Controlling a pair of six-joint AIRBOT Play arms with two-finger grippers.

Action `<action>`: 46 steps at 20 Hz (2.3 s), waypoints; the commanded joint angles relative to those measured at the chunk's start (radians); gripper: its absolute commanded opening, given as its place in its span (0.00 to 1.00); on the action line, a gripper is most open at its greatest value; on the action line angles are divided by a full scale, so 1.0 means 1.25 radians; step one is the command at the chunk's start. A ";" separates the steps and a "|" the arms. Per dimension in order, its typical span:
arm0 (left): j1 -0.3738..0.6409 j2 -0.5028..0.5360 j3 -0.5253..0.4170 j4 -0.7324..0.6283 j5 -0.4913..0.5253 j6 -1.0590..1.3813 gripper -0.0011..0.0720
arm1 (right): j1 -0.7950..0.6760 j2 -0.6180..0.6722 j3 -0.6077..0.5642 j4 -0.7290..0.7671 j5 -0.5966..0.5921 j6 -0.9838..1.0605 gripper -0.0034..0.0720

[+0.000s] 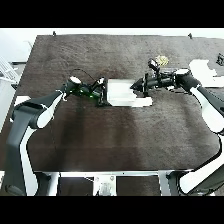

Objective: Fold the box and place the chain.

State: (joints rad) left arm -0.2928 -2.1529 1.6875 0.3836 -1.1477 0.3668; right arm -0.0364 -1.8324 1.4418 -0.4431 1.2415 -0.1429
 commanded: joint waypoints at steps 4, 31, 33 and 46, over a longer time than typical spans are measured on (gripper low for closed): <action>0.001 0.001 0.001 0.000 -0.001 0.000 0.64 | 0.013 -0.013 0.009 0.018 -0.123 0.006 0.05; 0.001 0.001 0.001 0.001 0.001 0.000 0.64 | 0.012 0.175 -0.055 -0.297 -0.029 0.031 0.83; 0.001 0.001 0.001 0.001 0.001 0.000 0.64 | 0.012 0.172 -0.091 -0.343 -0.031 0.026 0.85; 0.001 0.001 0.000 0.035 -0.014 0.000 0.64 | 0.038 0.110 -0.124 -0.359 -0.108 -0.021 0.84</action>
State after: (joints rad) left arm -0.2924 -2.1521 1.6875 0.4026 -1.1511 0.3672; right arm 0.0010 -1.6894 1.2884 -0.8902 1.1313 -0.1482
